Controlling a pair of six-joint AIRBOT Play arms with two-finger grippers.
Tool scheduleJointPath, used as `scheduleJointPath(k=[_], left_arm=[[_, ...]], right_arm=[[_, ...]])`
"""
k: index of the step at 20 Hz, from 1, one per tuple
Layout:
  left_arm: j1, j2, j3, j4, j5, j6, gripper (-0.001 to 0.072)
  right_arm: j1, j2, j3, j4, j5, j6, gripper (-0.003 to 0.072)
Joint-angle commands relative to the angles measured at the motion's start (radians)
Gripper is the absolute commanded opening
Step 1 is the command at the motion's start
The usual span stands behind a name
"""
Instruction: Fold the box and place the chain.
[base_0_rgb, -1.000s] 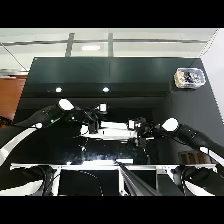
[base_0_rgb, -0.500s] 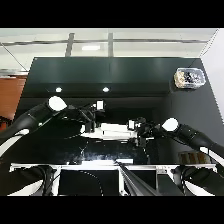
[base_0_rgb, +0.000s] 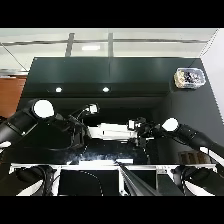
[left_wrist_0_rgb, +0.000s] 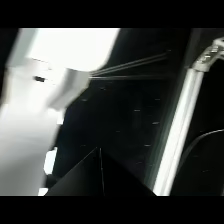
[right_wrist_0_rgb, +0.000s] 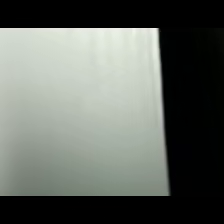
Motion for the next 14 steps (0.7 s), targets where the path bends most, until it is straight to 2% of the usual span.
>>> scheduleJointPath(k=[1,3,7,9,14], left_arm=[[-0.027,0.013,-0.058,-0.208,0.037,-0.080,0.0023],[-0.036,0.013,-0.122,-0.390,0.183,-0.046,0.0023],[-0.036,0.010,-0.217,-0.757,0.554,0.098,0.0026],[-0.037,-0.008,-0.216,-0.808,0.624,0.182,0.0026],[-0.037,-0.093,-0.210,-0.775,0.696,0.187,0.0025]], right_arm=[[0.001,0.000,0.000,0.001,0.000,0.000,0.0398],[0.001,0.000,0.000,0.001,0.000,0.000,0.0398],[0.001,0.000,0.000,0.001,0.000,0.000,0.0398],[0.001,0.000,0.000,0.001,0.000,0.000,0.0398],[0.001,0.000,0.000,0.001,0.000,0.000,0.0398]])
